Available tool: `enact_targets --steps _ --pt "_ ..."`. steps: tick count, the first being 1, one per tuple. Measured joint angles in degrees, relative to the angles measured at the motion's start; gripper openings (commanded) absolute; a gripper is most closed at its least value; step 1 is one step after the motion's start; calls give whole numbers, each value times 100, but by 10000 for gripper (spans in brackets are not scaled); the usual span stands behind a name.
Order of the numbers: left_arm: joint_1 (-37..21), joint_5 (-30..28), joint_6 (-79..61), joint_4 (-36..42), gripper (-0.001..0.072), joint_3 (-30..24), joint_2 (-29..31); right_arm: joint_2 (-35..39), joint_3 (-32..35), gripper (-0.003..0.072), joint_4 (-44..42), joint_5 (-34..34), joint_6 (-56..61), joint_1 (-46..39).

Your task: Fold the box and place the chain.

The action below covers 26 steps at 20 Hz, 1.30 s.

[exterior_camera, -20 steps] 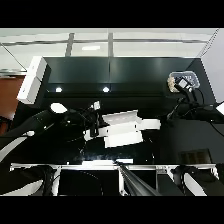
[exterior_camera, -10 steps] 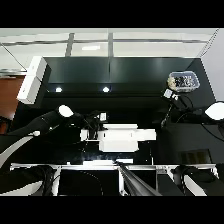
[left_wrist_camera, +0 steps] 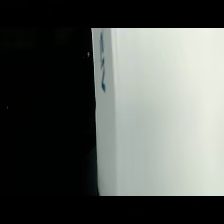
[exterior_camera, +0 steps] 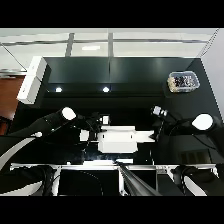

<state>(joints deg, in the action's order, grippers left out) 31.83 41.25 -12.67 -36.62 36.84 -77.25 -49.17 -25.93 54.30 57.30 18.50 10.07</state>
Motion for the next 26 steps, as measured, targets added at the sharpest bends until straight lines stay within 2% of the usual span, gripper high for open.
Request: enact_targets --steps 4,11,26 --pt "4 -17 42 -42 26 2 0 -4 295 627 -140 -140 -260 612" --pt "4 -28 61 -61 27 2 0 -214 404 627 -212 -723 -625 1604" --pt "7 -35 81 -66 27 2 -2 -490 415 627 -549 -1419 -774 2575"
